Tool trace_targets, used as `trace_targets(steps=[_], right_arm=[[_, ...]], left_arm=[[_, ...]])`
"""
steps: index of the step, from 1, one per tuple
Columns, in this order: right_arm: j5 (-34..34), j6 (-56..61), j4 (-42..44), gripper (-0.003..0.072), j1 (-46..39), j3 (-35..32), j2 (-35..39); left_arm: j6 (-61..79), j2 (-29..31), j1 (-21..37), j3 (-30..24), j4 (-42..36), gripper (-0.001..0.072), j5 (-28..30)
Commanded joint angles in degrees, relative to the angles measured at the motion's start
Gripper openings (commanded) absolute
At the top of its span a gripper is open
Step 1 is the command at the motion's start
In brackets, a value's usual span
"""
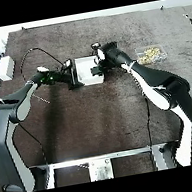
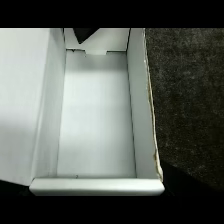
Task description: Fold the box and place the chain.
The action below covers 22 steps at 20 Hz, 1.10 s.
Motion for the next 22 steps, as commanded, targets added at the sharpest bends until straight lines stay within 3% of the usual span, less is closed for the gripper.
trace_targets(steps=[1,3,5,11,12,14,15,16,22], right_arm=[[-0.2,1.3,0.7,0.0220,0.1,0.0,-0.3],[-0.1,1.3,0.9,0.0220,0.1,0.0,-0.9],[-0.8,1.3,0.9,0.0079,0.1,0.0,-0.9],[-0.9,1.4,0.9,0.0083,0.1,0.0,-0.9],[-0.9,1.7,0.9,0.0181,0.1,0.0,-0.9],[-0.9,1.7,0.9,0.0184,0.0,0.1,-0.5],[-0.7,1.6,0.9,0.0297,0.0,0.1,-0.2],[-0.3,0.7,0.9,0.0493,0.0,0.1,0.3],[2.7,-4.9,0.9,0.0471,0.0,0.1,4.0]], left_arm=[[0.0,0.0,0.1,0.0,0.0,0.0285,0.0],[0.0,0.0,0.1,0.0,0.0,0.0286,0.0],[0.0,0.0,0.1,0.0,0.0,0.0286,0.0],[0.0,0.0,0.1,0.0,0.0,0.0286,0.0],[0.0,0.0,0.1,0.0,0.0,0.0286,0.0],[0.0,0.0,0.1,0.0,0.0,0.0286,0.0],[0.0,0.0,0.1,0.0,0.0,0.0286,0.0],[0.0,0.0,0.1,0.0,0.0,0.0286,0.0],[0.0,0.0,0.1,0.0,0.0,0.0286,0.0]])
